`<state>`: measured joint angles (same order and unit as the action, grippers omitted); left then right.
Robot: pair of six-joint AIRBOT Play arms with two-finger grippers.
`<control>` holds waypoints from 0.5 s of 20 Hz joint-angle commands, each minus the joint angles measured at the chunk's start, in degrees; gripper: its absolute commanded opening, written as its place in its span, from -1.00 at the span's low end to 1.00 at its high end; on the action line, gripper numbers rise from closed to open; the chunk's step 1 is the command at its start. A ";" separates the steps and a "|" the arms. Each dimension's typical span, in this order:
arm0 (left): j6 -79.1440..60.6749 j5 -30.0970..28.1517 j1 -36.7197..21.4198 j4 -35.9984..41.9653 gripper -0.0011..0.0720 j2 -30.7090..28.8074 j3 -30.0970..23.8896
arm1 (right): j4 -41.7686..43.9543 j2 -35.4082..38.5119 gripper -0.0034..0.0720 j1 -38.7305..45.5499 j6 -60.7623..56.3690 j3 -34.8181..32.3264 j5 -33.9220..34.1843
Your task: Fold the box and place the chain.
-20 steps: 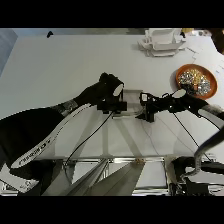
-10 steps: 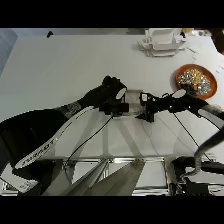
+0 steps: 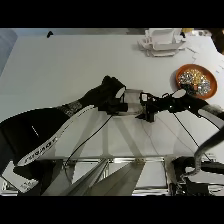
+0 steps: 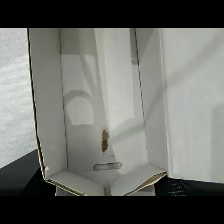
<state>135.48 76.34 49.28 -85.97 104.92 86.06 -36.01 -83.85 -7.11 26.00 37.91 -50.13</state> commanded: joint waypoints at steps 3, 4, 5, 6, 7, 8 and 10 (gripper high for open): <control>-0.07 0.20 -0.33 0.09 -0.34 -0.17 0.00 | 0.00 0.04 0.24 0.04 0.00 -0.02 -0.04; -0.09 0.24 -0.46 0.52 -0.33 -0.24 0.00 | 0.00 0.04 0.24 0.04 0.00 -0.02 -0.04; -0.17 0.42 -0.72 1.14 -0.33 -0.39 0.00 | 0.00 0.04 0.24 0.04 0.00 -0.02 -0.04; -0.31 0.46 -0.85 1.36 -0.33 -0.72 0.00 | 0.00 0.04 0.24 0.04 0.00 -0.02 -0.04; -0.31 0.46 -1.09 1.33 -0.33 -1.27 0.00 | 0.00 0.04 0.24 0.04 0.00 -0.02 -0.04; -0.31 0.37 -1.25 1.29 -0.33 -2.01 0.00 | 0.00 0.04 0.24 0.04 0.00 -0.02 -0.04; -0.52 0.37 -2.03 1.25 -0.33 -4.13 0.00 | 0.00 0.04 0.24 0.04 0.00 -0.02 -0.02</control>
